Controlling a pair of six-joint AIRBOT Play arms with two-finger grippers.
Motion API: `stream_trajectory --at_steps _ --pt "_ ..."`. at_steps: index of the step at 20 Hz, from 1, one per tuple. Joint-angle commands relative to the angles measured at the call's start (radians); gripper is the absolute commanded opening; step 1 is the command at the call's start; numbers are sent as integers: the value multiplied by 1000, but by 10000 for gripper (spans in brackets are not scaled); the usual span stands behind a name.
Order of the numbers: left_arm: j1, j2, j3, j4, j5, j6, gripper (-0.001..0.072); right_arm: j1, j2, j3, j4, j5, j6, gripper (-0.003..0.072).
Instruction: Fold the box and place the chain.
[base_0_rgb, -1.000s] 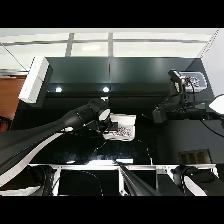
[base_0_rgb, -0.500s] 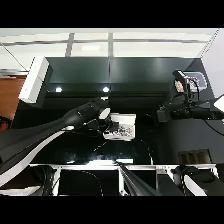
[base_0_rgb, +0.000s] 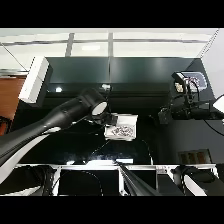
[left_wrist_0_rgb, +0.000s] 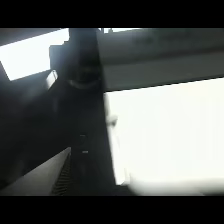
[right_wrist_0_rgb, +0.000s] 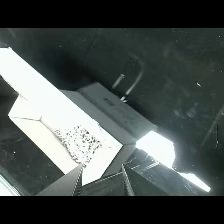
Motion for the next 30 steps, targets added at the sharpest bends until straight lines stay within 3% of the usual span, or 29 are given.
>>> stream_trajectory --at_steps 1,4,6,8,9,11,12,13,14,15,19,22,26,30 --pt "21 148 -49 142 -14 61 425 -1 1 1 -11 2 1 295" --pt "143 303 -230 117 47 61 425 -6 1 1 -14 7 4 295" --pt "270 432 -419 -14 228 64 425 -29 1 1 -15 19 27 295" --pt "418 550 -622 -311 473 204 424 -63 1 1 -15 38 42 295" --pt "489 574 -710 -557 542 419 424 -79 1 1 -14 40 59 295" --pt "571 554 -819 -1014 500 1018 425 -100 1 1 -14 39 77 295" --pt "586 528 -835 -1143 428 1289 426 -101 1 1 -14 37 82 295" --pt "584 500 -836 -1219 349 1557 505 -101 1 1 -14 39 87 295" --pt "574 475 -836 -1248 331 1708 689 -101 1 1 -14 39 95 295" --pt "568 447 -836 -1246 334 1799 710 -101 1 1 -14 40 98 296" --pt "562 385 -834 -1236 336 2298 710 -101 1 1 -14 61 109 295" --pt "556 363 -797 -1230 336 2475 708 -99 1 1 -14 63 109 295" --pt "557 287 -676 -1047 336 2553 707 -99 1 1 -14 63 122 295" --pt "549 143 -578 -1005 267 2552 707 -98 1 1 -14 65 136 295"
